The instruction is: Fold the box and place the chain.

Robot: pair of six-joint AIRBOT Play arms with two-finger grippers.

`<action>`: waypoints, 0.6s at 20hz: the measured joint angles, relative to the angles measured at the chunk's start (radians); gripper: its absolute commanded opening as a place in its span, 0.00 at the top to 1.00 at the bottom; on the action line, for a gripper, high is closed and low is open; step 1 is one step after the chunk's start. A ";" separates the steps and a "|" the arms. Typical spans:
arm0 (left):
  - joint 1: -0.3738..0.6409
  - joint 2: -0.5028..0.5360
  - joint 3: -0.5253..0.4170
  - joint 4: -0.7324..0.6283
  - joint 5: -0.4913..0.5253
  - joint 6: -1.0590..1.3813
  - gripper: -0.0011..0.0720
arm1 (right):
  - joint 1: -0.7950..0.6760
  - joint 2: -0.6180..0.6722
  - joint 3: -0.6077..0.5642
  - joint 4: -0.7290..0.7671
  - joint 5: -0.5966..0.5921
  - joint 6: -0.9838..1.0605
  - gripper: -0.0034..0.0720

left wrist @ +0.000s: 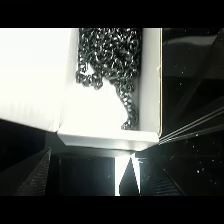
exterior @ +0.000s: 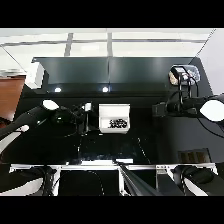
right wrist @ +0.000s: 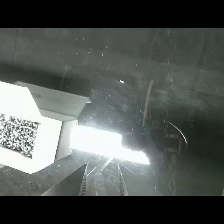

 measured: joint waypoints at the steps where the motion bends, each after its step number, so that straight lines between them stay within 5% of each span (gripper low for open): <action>1: -0.003 0.000 0.000 0.000 0.002 0.000 0.01 | 0.000 0.000 0.000 0.000 -0.004 0.000 0.64; 12: -0.062 -0.010 0.012 -0.008 0.019 -0.003 0.01 | 0.000 -0.006 0.000 0.000 -0.035 0.000 0.64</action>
